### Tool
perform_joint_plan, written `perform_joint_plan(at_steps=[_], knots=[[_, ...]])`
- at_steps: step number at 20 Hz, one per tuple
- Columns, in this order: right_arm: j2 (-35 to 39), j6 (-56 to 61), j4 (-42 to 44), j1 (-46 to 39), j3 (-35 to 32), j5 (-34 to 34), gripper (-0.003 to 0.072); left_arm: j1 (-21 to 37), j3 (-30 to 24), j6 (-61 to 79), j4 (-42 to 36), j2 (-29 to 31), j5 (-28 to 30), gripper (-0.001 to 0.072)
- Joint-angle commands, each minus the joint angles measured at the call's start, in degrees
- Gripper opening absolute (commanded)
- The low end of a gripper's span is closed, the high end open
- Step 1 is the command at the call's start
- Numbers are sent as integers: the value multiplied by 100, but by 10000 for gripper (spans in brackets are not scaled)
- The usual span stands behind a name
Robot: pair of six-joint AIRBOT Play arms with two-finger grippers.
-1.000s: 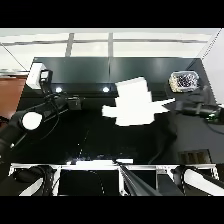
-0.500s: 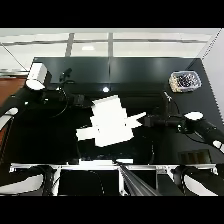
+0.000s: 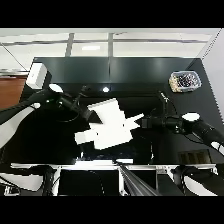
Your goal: Fold the box and place the chain.
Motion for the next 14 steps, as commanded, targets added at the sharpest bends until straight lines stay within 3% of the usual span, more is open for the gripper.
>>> perform_joint_plan(at_steps=[1, 2, 5, 6, 7, 9, 10, 14], knots=[[4, 0, -31, 9, -2, -28, 16, -262, 168, 291, 481, -223, -96, 462], [4, 0, -42, 9, -2, -22, 16, -262, 192, 367, 470, -223, -70, 389], [7, -2, -55, 9, -2, -15, 17, -262, 332, 669, 463, -221, -92, 78], [7, 0, -149, -4, 11, 22, 18, -262, 385, 704, 466, -221, -105, 27], [7, 0, -365, -44, 74, 144, 72, -262, 446, 699, 463, -221, -107, 27], [15, 2, -887, -273, 323, 656, 514, -262, 538, 691, 463, -203, -105, 25], [15, 0, -1165, -446, 529, 1036, 609, -262, 560, 649, 463, -173, -103, 24], [15, 57, -2153, -1187, 1821, 2865, 598, -356, 481, 509, 378, 131, -57, 20]])
